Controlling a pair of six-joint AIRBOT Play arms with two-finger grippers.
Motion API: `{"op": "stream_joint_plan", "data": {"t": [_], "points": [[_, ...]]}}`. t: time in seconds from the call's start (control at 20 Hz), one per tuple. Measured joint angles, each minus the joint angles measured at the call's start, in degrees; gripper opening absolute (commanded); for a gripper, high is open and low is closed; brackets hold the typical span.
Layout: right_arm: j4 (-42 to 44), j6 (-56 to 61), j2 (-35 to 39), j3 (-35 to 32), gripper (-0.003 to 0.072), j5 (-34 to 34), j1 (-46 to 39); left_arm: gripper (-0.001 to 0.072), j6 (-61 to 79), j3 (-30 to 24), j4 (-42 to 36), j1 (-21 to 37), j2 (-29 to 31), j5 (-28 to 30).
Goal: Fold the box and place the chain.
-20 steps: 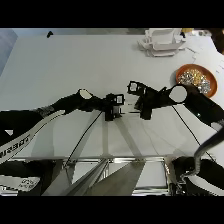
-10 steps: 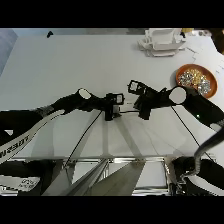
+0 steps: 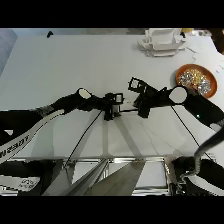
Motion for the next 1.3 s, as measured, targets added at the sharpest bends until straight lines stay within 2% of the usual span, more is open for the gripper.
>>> {"op": "stream_joint_plan", "data": {"t": [0.15, 0.2, 0.3, 0.6, 0.85, 0.9, 0.95, 1.0, 1.3], "points": [[0.2, 0.2, 0.0, -1.0, 0.0125, -0.4, 0.0, 0.0083, 0.1, 0.0, 0.1, 0.0, 0.0, 0.0], [0.2, 0.3, 0.0, -1.3, 0.0155, -0.5, 0.0, 0.0083, 0.1, 0.0, 0.1, 0.0, 0.0, 0.0], [0.3, 0.5, -0.1, -1.7, 0.0319, -0.4, 0.0, 0.0083, 0.2, 0.0, 0.1, 0.0, 0.0, -0.1], [0.0, -0.3, 0.3, -2.0, 0.0333, 2.9, 0.0, 0.0083, 0.4, 0.0, 0.4, -0.1, 0.0, -0.9], [0.4, -0.7, 3.9, -2.0, 0.0345, 4.1, 0.0, 0.0083, 0.2, 0.0, 0.2, -0.1, 0.0, -0.7], [0.6, -0.8, 4.5, -2.0, 0.0328, 4.1, 0.0, 0.0083, 0.1, 0.0, 0.2, -0.1, 0.0, -0.6], [0.8, -0.9, 4.8, -2.0, 0.0203, 4.2, 0.0, 0.0083, 0.1, 0.0, 0.2, -0.1, 0.0, -0.5], [1.1, -0.9, 5.1, -2.0, 0.0013, 4.1, 0.0, 0.0083, 0.1, 0.0, 0.2, -0.1, 0.0, -0.4], [1.8, -0.8, 4.1, -2.0, 0.002, 3.5, 0.0, 0.0083, 0.0, 0.0, 0.1, -0.1, 0.0, -0.3]]}}
